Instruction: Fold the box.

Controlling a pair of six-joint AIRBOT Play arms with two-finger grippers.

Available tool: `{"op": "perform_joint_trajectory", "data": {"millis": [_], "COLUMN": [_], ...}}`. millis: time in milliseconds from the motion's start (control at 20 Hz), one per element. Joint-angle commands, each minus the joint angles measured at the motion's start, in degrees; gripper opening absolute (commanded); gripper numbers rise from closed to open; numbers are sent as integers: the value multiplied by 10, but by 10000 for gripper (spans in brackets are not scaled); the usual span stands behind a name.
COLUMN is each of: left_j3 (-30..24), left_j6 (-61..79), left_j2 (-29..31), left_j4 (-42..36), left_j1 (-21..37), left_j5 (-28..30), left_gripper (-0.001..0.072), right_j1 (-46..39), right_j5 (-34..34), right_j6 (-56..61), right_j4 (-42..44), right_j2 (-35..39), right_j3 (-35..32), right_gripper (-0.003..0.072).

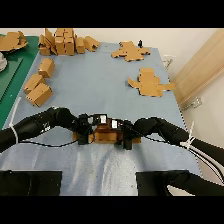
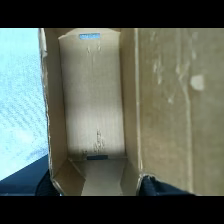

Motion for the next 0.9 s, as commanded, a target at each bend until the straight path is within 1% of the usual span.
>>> {"op": "perform_joint_trajectory", "data": {"millis": [0,150,300,350,450,550,600,700,850], "left_j3": [0,-1,-2,-2,-14,-38,-51,-64,-67], "left_j6": [-148,-309,-561,-635,-732,-779,-782,-780,-751], "left_j2": [42,80,106,107,107,107,105,95,70], "left_j4": [65,95,178,187,184,164,137,68,-3], "left_j1": [4,40,106,132,178,202,204,201,181], "left_j5": [-1,-25,-52,-73,-111,-122,-122,-114,-98], "left_gripper": [13,12,13,13,13,13,13,13,13], "right_j1": [0,0,0,0,0,0,0,0,0], "right_j5": [0,0,0,0,0,0,0,0,0], "right_j6": [0,0,0,0,0,0,0,0,0], "right_j4": [0,0,0,0,0,0,0,0,0], "right_j2": [0,0,0,0,0,0,0,0,0], "right_j3": [0,0,0,0,0,0,0,0,0], "right_gripper": [540,540,540,540,540,540,540,540,540]}}
